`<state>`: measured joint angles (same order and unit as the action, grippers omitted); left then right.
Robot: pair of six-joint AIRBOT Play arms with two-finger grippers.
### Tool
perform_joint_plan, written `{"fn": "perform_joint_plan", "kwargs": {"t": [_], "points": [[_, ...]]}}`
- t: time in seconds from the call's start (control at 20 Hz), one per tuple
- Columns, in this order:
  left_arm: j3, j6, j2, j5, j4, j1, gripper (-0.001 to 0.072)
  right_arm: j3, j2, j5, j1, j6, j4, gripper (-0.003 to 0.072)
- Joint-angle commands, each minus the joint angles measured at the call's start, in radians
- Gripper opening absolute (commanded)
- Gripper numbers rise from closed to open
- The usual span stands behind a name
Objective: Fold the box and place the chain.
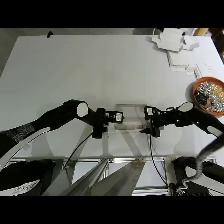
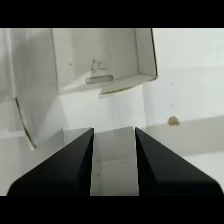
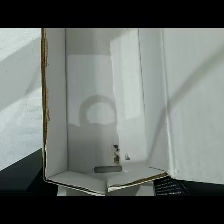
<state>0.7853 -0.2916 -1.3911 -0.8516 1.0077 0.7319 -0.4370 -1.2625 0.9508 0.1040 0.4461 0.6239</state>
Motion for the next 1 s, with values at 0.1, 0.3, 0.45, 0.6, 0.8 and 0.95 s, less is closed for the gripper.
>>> {"fn": "perform_joint_plan", "kwargs": {"t": [0.1,0.3,0.45,0.6,0.8,0.95], "points": [[-0.001,-0.029,-0.001,0.045,0.017,-0.015,0.0290,0.000,0.000,0.000,0.000,0.000,0.000,0.0435],[-0.001,-0.024,-0.001,0.111,0.017,-0.015,0.0292,0.000,0.000,0.000,0.000,0.000,0.000,0.0435],[-0.001,-0.022,-0.001,0.132,0.013,-0.015,0.0294,0.000,0.000,0.000,0.000,0.000,0.000,0.0435],[-0.001,0.035,-0.001,0.133,-0.032,-0.003,0.0293,0.000,0.000,0.000,0.000,0.000,0.000,0.0435],[-0.001,0.136,-0.002,0.137,-0.088,0.034,0.0268,0.000,0.000,0.000,0.000,0.000,0.000,0.0435],[-0.001,0.135,-0.004,0.124,-0.126,0.047,0.0215,0.000,0.000,0.000,0.000,0.000,0.000,0.0435]]}}
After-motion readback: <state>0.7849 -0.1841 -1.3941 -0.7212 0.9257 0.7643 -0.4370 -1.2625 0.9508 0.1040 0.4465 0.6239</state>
